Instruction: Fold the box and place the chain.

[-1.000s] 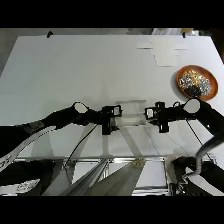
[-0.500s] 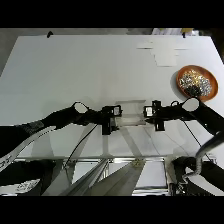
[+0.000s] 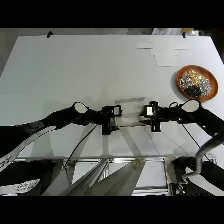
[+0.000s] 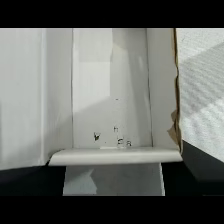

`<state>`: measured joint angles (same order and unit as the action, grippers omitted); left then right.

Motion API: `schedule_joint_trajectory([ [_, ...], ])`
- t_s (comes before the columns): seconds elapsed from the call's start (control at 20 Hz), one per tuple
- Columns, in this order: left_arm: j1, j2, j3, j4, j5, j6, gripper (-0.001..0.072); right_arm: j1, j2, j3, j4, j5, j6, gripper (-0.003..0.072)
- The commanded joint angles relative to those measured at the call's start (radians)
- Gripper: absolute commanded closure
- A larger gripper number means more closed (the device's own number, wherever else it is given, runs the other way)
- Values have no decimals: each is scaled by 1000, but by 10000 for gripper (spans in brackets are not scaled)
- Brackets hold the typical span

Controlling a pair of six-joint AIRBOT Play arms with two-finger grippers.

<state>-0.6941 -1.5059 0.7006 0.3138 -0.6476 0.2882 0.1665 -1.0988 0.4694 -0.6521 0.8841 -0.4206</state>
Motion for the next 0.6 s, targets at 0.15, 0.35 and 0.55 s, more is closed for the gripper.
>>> schedule_joint_trajectory([
  [0.15, 1, 1, 0, 0, 0, 0, 609, -90, 40, -5, -24, 44, 95, 381],
  [0.35, 1, 1, 0, 0, 0, 0, 609, -151, 148, -5, -24, 80, 192, 385],
  [0.55, 1, 1, 0, 0, 0, 0, 609, -204, 183, -5, 33, 72, 353, 577],
])
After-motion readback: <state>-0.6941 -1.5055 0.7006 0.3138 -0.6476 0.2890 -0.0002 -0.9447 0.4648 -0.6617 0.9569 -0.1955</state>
